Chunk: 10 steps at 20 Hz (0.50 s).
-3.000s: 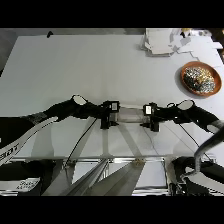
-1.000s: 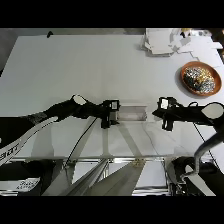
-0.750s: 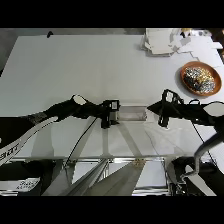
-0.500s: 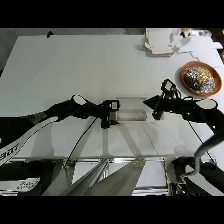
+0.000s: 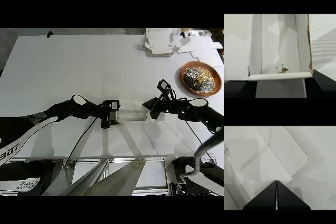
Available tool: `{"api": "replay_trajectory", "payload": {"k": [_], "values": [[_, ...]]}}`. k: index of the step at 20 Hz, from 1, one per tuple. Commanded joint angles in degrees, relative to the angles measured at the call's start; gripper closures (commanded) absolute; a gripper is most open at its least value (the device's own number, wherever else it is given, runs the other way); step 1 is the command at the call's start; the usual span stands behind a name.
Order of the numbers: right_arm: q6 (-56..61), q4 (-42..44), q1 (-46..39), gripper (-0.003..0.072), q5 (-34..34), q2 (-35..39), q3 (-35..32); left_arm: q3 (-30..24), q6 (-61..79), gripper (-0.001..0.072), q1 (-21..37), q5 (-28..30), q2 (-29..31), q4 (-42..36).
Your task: Fold the box and place the chain.
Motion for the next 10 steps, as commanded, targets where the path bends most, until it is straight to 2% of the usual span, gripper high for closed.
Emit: {"api": "replay_trajectory", "payload": {"k": [1,3,5,8,10], "values": [[2.32,-1.64,-0.04,0.0669,4.02,1.14,1.64,0.00,0.00,0.0640,-0.04,0.07,0.04,0.02],[3.74,-2.64,-0.04,0.0669,6.51,4.20,3.19,0.00,0.00,0.0640,-0.04,0.04,0.04,0.02],[3.63,-7.30,-0.04,0.0669,7.39,8.66,3.41,0.00,0.00,0.0640,-0.04,0.04,0.04,0.02],[2.84,-25.97,-0.02,0.0669,11.67,14.73,3.41,0.00,0.00,0.0640,-0.04,0.07,0.04,0.02],[2.71,-37.27,-0.02,0.0667,14.29,16.04,3.39,0.00,0.02,0.0640,-0.04,0.04,0.04,0.02]]}}
